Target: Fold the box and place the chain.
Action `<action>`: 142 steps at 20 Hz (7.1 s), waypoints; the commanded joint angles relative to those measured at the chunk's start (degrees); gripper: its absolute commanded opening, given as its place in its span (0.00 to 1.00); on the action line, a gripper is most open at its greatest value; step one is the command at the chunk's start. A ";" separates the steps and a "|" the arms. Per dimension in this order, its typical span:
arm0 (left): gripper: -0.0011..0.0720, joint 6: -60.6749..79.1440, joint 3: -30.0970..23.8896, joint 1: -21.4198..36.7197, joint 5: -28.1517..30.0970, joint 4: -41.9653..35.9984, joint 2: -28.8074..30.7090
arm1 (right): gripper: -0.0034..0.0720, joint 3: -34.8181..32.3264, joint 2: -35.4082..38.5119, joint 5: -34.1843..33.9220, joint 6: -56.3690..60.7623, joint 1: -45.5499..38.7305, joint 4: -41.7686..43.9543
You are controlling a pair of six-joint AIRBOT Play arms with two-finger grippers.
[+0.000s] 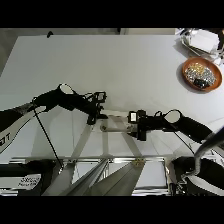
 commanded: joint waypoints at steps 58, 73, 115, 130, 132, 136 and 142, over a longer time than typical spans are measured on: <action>0.03 -0.02 0.02 0.00 0.07 -0.02 0.00 | 0.60 -0.02 -4.74 1.77 -2.97 1.55 2.67; 0.03 -0.02 0.02 0.00 0.07 -0.02 0.02 | 0.59 -0.02 -4.74 1.25 -2.75 1.53 2.64; 0.03 -0.02 0.02 0.00 0.07 -0.02 0.02 | 0.47 4.94 -6.54 4.15 8.59 -1.38 -10.75; 0.64 -0.02 0.02 0.37 2.75 -1.29 0.52 | 0.47 4.94 -6.54 4.15 8.59 -1.38 -10.75; 0.64 0.02 0.02 0.85 3.85 -0.33 1.77 | 0.47 4.94 -6.54 4.15 8.59 -1.38 -10.75; 0.75 -0.33 0.00 3.15 3.87 4.55 6.64 | 0.47 4.94 -6.54 4.15 8.59 -1.38 -10.75; 0.73 -9.79 0.02 7.78 -0.63 14.78 18.38 | 0.47 4.94 -6.54 4.15 8.59 -1.38 -10.75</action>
